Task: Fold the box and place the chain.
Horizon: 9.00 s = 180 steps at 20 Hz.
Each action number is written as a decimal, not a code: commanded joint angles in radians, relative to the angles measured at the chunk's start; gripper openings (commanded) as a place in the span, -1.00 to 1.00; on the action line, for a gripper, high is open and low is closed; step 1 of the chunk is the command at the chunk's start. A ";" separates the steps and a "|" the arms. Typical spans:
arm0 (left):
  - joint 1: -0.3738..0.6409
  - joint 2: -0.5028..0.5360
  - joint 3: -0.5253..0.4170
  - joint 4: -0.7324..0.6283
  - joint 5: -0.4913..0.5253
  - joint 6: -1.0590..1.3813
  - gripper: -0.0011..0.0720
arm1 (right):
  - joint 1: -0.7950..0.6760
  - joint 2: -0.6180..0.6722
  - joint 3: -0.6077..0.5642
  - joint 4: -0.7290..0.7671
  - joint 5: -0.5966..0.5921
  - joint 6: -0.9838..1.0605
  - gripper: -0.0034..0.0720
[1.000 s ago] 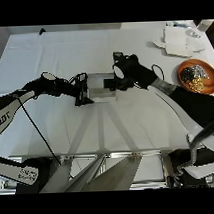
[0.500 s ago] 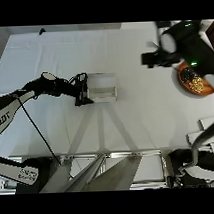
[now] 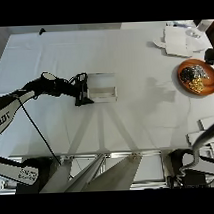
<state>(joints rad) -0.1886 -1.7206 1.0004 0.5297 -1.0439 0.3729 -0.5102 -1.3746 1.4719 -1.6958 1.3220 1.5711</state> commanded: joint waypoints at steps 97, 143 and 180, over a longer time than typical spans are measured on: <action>0.000 0.000 0.000 0.002 0.000 0.000 0.11 | 1.049 -0.351 0.001 0.211 -0.291 -0.084 -0.54; 0.000 0.000 0.000 0.002 0.000 0.000 0.11 | 0.684 -0.318 -0.338 0.810 -0.384 -1.698 -0.73; 0.000 0.000 0.000 0.002 0.000 0.000 0.11 | 0.907 -0.001 -0.337 0.576 -0.634 -1.067 0.32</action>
<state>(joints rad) -0.1886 -1.7206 1.0004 0.5312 -1.0447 0.3729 0.3931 -1.3830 1.1339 -1.0538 0.6632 0.4919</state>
